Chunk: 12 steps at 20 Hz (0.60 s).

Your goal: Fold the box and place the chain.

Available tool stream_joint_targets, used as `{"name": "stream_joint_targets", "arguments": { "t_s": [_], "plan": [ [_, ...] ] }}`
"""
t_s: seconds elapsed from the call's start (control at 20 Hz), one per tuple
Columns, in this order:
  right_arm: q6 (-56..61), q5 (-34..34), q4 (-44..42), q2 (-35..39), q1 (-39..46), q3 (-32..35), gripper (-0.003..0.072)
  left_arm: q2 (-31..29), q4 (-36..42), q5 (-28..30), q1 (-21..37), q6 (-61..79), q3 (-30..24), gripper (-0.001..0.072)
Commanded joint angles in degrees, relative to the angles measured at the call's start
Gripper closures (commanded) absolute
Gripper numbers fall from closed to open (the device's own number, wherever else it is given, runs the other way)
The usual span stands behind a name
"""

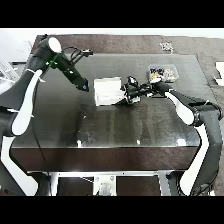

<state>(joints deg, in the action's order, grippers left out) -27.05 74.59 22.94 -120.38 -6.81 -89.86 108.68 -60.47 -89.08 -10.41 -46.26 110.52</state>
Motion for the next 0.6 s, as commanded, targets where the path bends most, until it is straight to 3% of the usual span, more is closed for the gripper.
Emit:
{"name": "stream_joint_targets", "arguments": {
  "t_s": [0.0, 0.1, 0.2, 0.3, 0.55],
  "plan": [
    [0.0, 0.0, 0.0, 0.0, 0.0, 0.0, 0.0097, -0.2, 9.2, 8.3, 3.9, 24.8, -9.2, -0.0011],
    [0.0, 0.0, 0.0, 0.0, 0.0, 0.0, 0.0097, -0.2, 11.6, 13.6, 4.5, 33.8, -16.5, -0.0011],
    [0.0, 0.0, 0.0, 0.0, 0.0, 0.0, 0.0097, -0.2, 15.7, 15.0, 4.5, 36.6, -21.3, -0.0011],
    [0.0, 0.0, 0.0, 0.0, 0.0, 0.0, 0.0097, 0.0, 22.1, 16.1, 4.5, 38.8, -22.7, -0.0011],
    [0.0, 0.0, 0.0, 0.0, 0.0, 0.0, 0.0097, 1.9, 29.8, 16.5, 4.5, 53.7, -22.7, -0.0011]
  ]
}}
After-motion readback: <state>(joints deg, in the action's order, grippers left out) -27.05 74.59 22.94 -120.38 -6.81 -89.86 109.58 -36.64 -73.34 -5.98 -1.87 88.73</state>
